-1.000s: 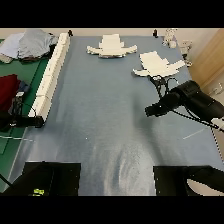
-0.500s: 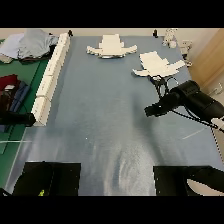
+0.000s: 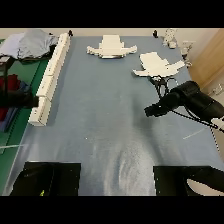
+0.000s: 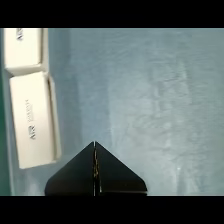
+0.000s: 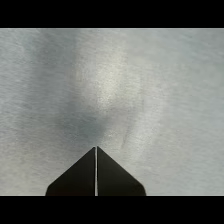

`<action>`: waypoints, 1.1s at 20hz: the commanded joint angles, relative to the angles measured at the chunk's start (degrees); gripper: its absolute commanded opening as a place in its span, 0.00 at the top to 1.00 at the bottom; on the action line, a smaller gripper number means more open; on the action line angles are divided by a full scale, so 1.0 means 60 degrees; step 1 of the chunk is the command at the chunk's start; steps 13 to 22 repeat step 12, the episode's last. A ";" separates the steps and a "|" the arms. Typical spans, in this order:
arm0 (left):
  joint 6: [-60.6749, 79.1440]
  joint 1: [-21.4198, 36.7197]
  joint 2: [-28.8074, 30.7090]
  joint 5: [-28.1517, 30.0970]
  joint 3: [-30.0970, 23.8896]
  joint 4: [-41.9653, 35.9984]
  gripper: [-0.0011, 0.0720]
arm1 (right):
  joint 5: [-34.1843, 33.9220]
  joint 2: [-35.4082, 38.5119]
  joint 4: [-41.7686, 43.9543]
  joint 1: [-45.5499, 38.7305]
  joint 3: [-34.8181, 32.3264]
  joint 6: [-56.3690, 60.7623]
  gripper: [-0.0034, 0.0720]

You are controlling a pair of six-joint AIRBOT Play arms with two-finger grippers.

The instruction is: Fold the box.

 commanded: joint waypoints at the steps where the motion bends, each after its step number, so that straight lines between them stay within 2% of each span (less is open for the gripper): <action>1: -0.1523 -0.2444 -0.1322 -0.0131 0.1191 -0.0197 0.97 | -0.0015 -0.0004 -0.0029 -0.0007 0.0007 0.0004 0.93; 5: -0.2331 -0.5038 -0.3300 0.0619 0.2007 -0.0200 0.97 | -0.0011 -0.0004 -0.0029 -0.0007 0.0007 0.0000 0.93; 9: -0.2492 -0.6466 -0.4513 0.1351 0.2058 -0.0233 0.97 | -0.0015 -0.0004 -0.0029 -0.0007 0.0007 0.0000 0.93; 12: -0.2524 -0.6772 -0.4714 0.1373 0.2058 -0.0240 0.97 | -0.0011 -0.0004 -0.0033 -0.0007 0.0007 0.0004 0.93; 22: -0.2524 -0.6772 -0.4714 0.1373 0.2058 -0.0240 0.97 | -0.0011 -0.0004 -0.0033 -0.0007 0.0007 0.0004 0.93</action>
